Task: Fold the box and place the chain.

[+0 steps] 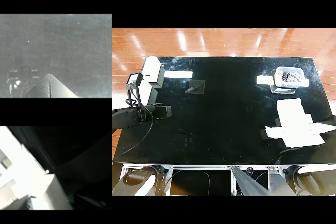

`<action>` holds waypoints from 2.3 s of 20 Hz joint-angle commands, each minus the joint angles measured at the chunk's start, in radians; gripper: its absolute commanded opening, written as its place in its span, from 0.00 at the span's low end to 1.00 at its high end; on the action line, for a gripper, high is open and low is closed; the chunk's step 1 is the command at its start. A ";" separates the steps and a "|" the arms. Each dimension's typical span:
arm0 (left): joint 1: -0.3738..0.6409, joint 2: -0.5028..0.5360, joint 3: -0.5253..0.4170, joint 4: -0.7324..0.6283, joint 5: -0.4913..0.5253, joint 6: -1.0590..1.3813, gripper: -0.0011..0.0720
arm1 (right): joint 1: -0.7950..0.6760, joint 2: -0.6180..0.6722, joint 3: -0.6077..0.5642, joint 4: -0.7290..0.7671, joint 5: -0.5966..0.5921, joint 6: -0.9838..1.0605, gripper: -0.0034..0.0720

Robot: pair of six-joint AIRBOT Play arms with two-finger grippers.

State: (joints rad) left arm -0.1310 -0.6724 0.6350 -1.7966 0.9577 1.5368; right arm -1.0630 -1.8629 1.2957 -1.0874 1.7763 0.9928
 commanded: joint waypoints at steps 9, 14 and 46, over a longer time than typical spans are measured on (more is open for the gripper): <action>-0.001 0.000 0.000 0.010 -0.042 0.000 0.04 | 0.150 0.135 -0.074 0.134 0.019 -0.007 0.10; -0.001 0.000 0.000 0.005 -0.074 0.000 0.04 | 0.327 0.314 -0.269 0.222 -0.087 0.006 0.10; 0.013 -0.452 0.032 -0.361 -0.072 0.133 0.05 | 1.618 0.802 -0.702 -0.048 -1.121 0.465 0.10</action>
State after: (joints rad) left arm -0.1207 -1.0180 0.6502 -2.0117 0.8658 1.5593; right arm 0.5461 -1.0698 0.5941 -1.0519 0.6071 1.3792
